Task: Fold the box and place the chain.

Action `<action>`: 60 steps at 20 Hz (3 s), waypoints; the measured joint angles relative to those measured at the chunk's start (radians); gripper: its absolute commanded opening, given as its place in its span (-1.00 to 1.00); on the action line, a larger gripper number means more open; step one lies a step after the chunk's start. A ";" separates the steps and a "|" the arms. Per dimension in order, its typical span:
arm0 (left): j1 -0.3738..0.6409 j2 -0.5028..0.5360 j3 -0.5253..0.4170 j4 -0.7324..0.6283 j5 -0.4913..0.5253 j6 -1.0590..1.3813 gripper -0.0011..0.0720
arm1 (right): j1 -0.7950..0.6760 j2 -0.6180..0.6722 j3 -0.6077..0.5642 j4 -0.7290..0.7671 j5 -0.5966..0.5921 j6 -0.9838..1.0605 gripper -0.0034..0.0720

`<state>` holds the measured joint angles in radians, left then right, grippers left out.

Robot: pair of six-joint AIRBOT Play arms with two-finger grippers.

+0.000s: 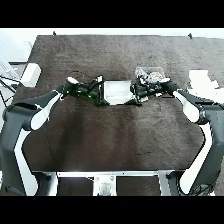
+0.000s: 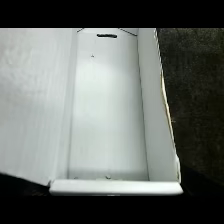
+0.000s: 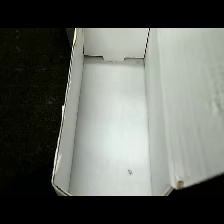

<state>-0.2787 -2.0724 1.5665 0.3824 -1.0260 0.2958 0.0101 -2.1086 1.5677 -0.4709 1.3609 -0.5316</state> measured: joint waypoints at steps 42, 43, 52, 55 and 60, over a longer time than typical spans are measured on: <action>-0.013 -0.022 0.010 -0.001 0.011 0.017 -0.01 | 0.000 0.000 0.000 0.000 0.001 -0.002 0.63; -0.012 -0.022 0.010 -0.001 0.012 0.018 -0.01 | 0.000 0.000 0.000 0.000 0.001 -0.001 0.63; -0.013 -0.022 0.010 -0.001 0.023 0.019 -0.01 | 0.000 0.000 0.000 0.000 0.000 -0.002 0.64; -0.013 -0.022 0.010 -0.001 0.024 0.019 -0.01 | 0.000 0.000 0.000 0.000 0.000 -0.001 0.63; -0.013 -0.022 0.010 -0.001 0.025 0.019 -0.01 | 0.000 0.000 0.000 0.000 0.000 -0.001 0.64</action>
<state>-0.2913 -2.0945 1.5768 0.3813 -1.0012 0.3153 0.0101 -2.1082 1.5677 -0.4713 1.3613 -0.5327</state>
